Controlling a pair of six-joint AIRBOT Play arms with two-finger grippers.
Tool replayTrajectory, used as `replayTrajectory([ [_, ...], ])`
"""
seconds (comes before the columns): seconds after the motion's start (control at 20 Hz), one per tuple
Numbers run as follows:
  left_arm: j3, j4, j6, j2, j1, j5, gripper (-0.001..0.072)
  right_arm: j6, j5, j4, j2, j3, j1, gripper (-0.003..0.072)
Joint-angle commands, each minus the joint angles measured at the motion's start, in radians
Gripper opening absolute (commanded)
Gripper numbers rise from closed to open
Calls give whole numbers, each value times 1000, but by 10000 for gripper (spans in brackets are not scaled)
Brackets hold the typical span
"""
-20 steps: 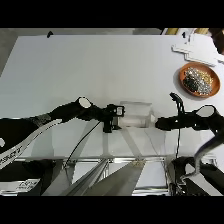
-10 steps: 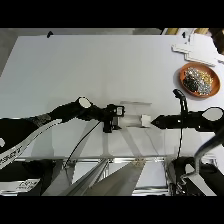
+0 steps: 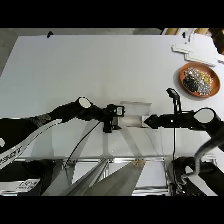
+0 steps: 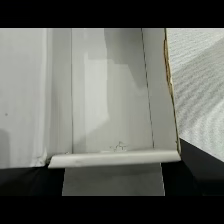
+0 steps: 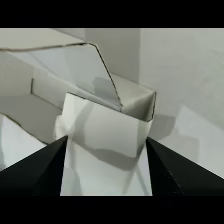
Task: Fold the box and place the chain.
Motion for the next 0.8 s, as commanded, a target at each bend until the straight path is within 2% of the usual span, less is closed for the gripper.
replayTrajectory([
  [0.0,0,0,0,-1,0,0,251,142,-77,-21,-4,19,82,534],
  [0.2,0,0,0,-1,0,0,251,384,-87,-181,-5,51,137,524],
  [0.4,0,0,0,-1,0,0,251,536,-69,-309,-14,97,221,513],
  [0.6,0,0,0,-1,0,0,251,619,-60,-341,-105,164,321,501],
  [0.75,0,0,0,-1,0,0,251,750,-29,-466,-159,197,382,496],
])
